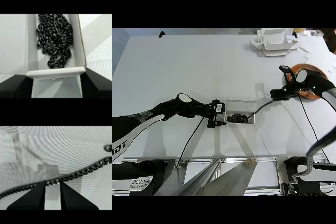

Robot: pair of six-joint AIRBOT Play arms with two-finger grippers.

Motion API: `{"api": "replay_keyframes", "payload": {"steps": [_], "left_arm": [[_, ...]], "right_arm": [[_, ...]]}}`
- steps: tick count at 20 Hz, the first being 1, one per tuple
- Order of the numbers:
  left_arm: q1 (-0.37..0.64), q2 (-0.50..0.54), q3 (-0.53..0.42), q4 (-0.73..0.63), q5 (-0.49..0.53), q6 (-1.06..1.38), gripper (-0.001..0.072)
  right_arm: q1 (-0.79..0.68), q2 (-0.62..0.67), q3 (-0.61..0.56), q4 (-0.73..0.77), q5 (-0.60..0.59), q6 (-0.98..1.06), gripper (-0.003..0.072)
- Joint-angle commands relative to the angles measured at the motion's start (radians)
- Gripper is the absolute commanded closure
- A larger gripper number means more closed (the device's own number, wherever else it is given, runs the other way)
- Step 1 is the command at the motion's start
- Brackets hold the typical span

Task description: Fold the box and place the chain.

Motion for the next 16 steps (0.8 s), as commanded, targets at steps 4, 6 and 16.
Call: {"api": "replay_keyframes", "payload": {"steps": [4, 6, 16], "left_arm": [[0.0, 0.001, 0.001, 0.0, 0.0, 0.0, 0.0623], [0.0, 0.001, 0.001, 0.0, 0.0, 0.0, 0.0623], [0.0, 0.001, 0.001, 0.0, 0.0, 0.0, 0.0623]], "right_arm": [[0.0, -0.011, 0.0, -0.001, -0.013, 0.0, 0.0518], [0.0, -0.027, 0.0, -0.001, -0.011, 0.0, 0.0518], [0.0, 0.024, 0.0, 0.009, 0.055, -0.106, 0.0678]]}}
